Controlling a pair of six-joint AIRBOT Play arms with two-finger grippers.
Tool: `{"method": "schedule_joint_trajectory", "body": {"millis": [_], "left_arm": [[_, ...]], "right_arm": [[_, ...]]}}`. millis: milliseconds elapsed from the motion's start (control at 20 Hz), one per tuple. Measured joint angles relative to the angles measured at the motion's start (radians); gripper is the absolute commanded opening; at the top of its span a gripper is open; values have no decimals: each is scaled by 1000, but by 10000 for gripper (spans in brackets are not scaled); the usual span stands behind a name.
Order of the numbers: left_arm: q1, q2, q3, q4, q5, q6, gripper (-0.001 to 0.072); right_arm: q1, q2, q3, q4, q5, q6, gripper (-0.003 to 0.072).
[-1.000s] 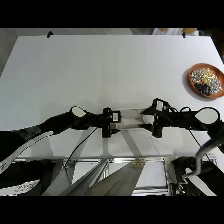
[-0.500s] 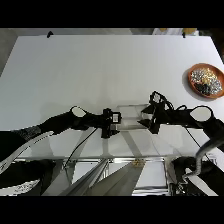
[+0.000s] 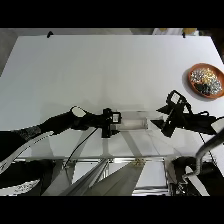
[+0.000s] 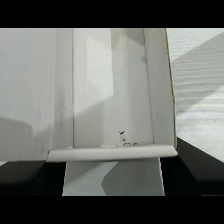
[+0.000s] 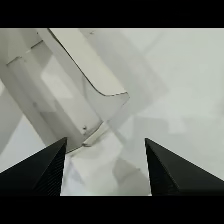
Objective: Fold the box and place the chain.
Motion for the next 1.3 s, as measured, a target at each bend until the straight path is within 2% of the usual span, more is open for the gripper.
{"method": "schedule_joint_trajectory", "body": {"millis": [100, 150, 300, 500, 650, 850, 1050, 1250, 1300], "left_arm": [[0, 0, 0, 0, 1, 0, 256], [0, 0, 0, 0, 1, -1, 256], [0, 0, 0, 0, 1, -1, 256], [0, 0, 0, 0, 1, -1, 256], [0, 0, 0, 0, 1, -2, 256], [0, 0, 0, -1, 2, -3, 256], [0, 0, 0, -1, 2, -4, 256], [0, 0, 0, -1, -2, -3, 256], [0, 0, 0, -1, -5, -3, 256]], "right_arm": [[-3, 16, 0, 21, 39, 9, 89], [-5, 21, 0, 47, 57, -6, 19], [-6, 6, -4, 146, 97, -95, 19], [-2, -114, -9, 320, 48, -219, 19], [39, -258, -10, 423, -62, -286, 19], [102, -434, -10, 547, -274, -320, 18], [122, -520, -9, 555, -362, -284, 19], [127, -543, -7, 499, -374, -217, 21], [127, -543, -3, 487, -358, -204, 60]]}}
